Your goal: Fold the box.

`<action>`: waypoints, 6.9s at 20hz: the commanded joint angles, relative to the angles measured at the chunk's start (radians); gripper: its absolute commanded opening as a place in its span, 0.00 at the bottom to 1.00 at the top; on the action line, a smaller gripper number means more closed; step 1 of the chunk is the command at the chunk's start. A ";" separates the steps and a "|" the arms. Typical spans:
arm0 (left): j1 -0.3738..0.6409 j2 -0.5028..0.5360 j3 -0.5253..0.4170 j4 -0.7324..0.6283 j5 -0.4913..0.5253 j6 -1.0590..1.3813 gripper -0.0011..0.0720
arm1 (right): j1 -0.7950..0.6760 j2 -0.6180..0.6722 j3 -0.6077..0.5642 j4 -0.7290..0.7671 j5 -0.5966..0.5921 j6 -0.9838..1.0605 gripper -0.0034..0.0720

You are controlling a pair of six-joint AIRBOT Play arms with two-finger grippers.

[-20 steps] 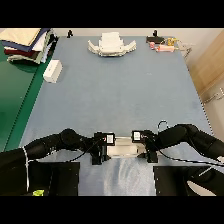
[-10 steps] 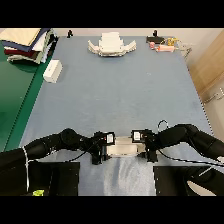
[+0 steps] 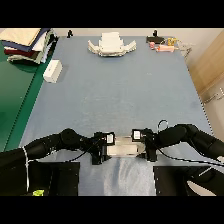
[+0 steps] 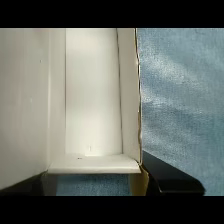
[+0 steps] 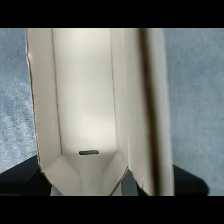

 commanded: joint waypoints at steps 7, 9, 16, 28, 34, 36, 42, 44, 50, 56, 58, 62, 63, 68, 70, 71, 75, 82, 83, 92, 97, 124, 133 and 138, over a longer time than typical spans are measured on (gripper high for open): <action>-0.001 -0.001 0.000 0.000 0.002 0.000 0.72 | 0.000 0.108 0.068 -0.298 -0.083 0.223 0.99; -0.001 -0.001 0.000 0.000 0.003 0.000 0.72 | 0.000 0.149 0.091 -0.367 -0.129 0.294 0.99; 0.000 0.000 0.000 0.000 0.092 0.015 0.72 | 0.000 0.282 0.126 -0.427 -0.266 0.518 0.98; 0.000 -0.001 0.000 0.001 0.093 0.015 0.72 | 0.001 0.269 0.124 0.099 -0.206 0.990 0.05; -0.001 -0.001 0.000 0.001 0.061 0.015 0.72 | 0.000 0.094 0.158 0.311 0.129 1.003 0.05; -0.001 -0.002 -0.001 0.001 0.053 0.015 0.72 | 0.000 0.040 0.157 0.302 0.220 1.031 0.05; -0.001 -0.002 -0.001 0.001 0.053 0.014 0.72 | 0.001 -0.167 0.157 0.286 0.231 1.038 0.05; 0.000 -0.002 -0.001 0.001 0.053 0.014 0.72 | 0.001 -0.207 0.157 0.285 0.217 1.024 0.05; -0.001 -0.002 -0.001 0.001 0.054 0.013 0.72 | 0.001 -0.225 0.157 0.284 0.198 1.020 0.05; 0.000 -0.002 0.000 0.000 0.054 0.013 0.72 | 0.001 -0.225 0.157 0.277 0.162 1.020 0.05; 0.000 -0.002 -0.001 0.000 0.054 0.013 0.72 | 0.000 -0.224 0.158 0.277 0.152 1.020 0.05; -0.001 -0.002 0.000 0.000 0.053 0.013 0.72 | -0.014 -0.126 0.193 0.245 0.138 0.993 0.05; 0.000 -0.002 0.000 0.000 0.054 0.013 0.72 | -0.014 -0.080 0.209 0.219 0.129 0.994 0.05; -0.001 -0.002 0.000 0.000 0.053 0.013 0.72 | -0.014 0.176 0.238 0.039 -0.030 0.997 0.05; 0.000 -0.002 0.000 0.000 0.053 0.013 0.72 | -0.013 0.255 0.237 -0.089 -0.165 0.995 0.05; -0.001 -0.002 -0.001 0.000 0.053 0.013 0.72 | -0.013 0.293 0.232 -0.139 -0.247 0.935 0.05; -0.001 -0.002 0.000 0.000 0.053 0.013 0.72 | -0.011 0.372 0.156 -0.261 -0.416 0.738 0.75; -0.001 -0.002 0.000 0.000 0.053 0.013 0.72 | 0.029 0.302 -0.015 -0.278 -0.114 0.372 0.92; -0.001 -0.002 0.000 0.000 0.053 0.013 0.72 | 0.035 0.283 -0.015 -0.280 -0.077 0.348 0.91; -0.001 -0.002 0.000 0.000 0.053 0.013 0.72 | 0.039 0.172 -0.013 -0.167 -0.001 0.311 0.33; -0.001 -0.002 0.000 0.000 0.053 0.013 0.72 | 0.039 0.172 -0.013 -0.121 0.000 0.311 0.24; -0.001 -0.002 0.000 0.000 0.054 0.013 0.72 | 0.119 0.162 0.106 -0.533 -0.195 0.973 0.05; -0.001 -0.002 0.000 0.000 0.053 0.013 0.72 | 0.029 0.190 0.190 -0.862 -0.480 1.843 0.05; -0.001 -0.002 0.000 0.001 0.053 0.013 0.72 | -0.006 0.029 0.106 -0.572 -0.350 1.807 0.05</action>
